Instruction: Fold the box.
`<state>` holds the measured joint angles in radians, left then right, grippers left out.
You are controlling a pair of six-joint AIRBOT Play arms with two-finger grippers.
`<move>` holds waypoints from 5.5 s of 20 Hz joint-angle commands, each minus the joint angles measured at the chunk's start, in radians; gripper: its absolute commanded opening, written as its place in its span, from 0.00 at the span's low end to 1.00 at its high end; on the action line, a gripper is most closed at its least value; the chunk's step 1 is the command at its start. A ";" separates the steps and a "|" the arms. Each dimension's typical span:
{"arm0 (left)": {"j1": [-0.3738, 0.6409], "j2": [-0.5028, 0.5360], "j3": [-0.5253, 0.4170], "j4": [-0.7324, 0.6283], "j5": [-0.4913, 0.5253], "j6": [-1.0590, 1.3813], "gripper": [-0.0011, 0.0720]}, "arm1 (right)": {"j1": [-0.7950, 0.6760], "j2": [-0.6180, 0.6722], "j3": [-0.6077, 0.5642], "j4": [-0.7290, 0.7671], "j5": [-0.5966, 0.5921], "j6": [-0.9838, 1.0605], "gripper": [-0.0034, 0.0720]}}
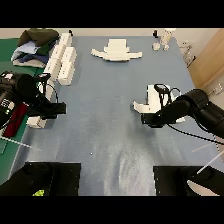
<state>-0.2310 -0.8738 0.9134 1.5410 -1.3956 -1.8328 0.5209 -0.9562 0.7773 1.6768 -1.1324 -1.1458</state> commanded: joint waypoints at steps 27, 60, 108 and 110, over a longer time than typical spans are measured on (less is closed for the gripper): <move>0.000 0.000 0.000 -0.115 0.233 0.086 0.03 | -1.201 -0.780 0.717 0.359 -0.346 -0.840 0.45; 0.237 0.000 -0.166 -0.724 -0.010 0.615 0.57 | -0.562 -0.051 -0.224 0.543 -0.034 -0.581 0.48; 0.069 -0.686 -0.059 -1.110 0.043 1.164 0.46 | -0.084 0.128 -0.354 0.529 0.209 -0.687 0.04; 0.070 -0.686 -0.059 -1.106 0.016 1.179 0.46 | -0.084 0.128 -0.354 0.529 0.209 -0.686 0.04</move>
<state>-0.1547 -1.5475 0.8474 0.4427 -1.3235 -0.7048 0.4362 -0.8288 0.4244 2.2074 -0.9241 -1.8332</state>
